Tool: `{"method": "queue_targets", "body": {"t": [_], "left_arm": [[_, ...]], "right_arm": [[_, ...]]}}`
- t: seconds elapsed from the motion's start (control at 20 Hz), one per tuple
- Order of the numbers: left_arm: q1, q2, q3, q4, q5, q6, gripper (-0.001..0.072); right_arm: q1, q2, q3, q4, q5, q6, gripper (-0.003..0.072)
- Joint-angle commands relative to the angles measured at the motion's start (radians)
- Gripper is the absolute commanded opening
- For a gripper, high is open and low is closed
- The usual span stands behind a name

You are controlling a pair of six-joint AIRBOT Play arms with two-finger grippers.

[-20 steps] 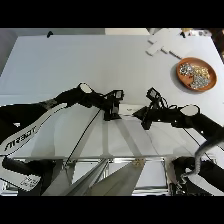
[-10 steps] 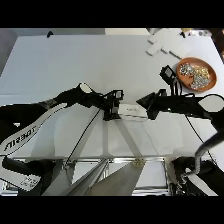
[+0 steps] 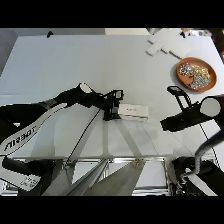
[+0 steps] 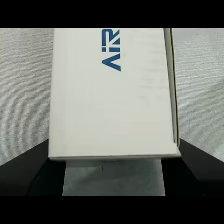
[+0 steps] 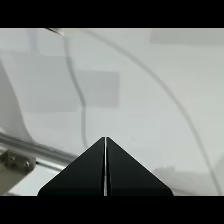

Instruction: Fold the box and place the chain.

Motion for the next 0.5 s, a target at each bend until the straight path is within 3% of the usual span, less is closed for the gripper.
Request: {"method": "queue_targets", "body": {"t": [0.0, 0.15, 0.2, 0.25, 0.45], "left_arm": [[0.000, 0.001, 0.000, 0.000, 0.000, 0.000, 0.0133], [0.000, 0.001, 0.000, 0.000, -0.006, 0.000, 0.0130], [0.002, 0.003, 0.000, 0.003, -0.008, 0.000, 0.0030], [0.008, 0.013, 0.000, 0.024, -0.003, -0.001, 0.0004], [0.089, 0.153, 0.000, 0.169, 0.039, -0.252, 0.0004]], "right_arm": [[0.001, 0.001, 0.002, -0.049, 0.082, 0.147, 0.0013], [0.001, 0.001, 0.002, -0.049, 0.083, 0.147, 0.0013], [0.001, 0.001, 0.001, -0.049, 0.083, 0.147, 0.0013], [0.001, 0.001, 0.002, -0.049, 0.083, 0.147, 0.0013], [0.001, 0.001, 0.002, -0.049, 0.084, 0.147, 0.0013]]}}
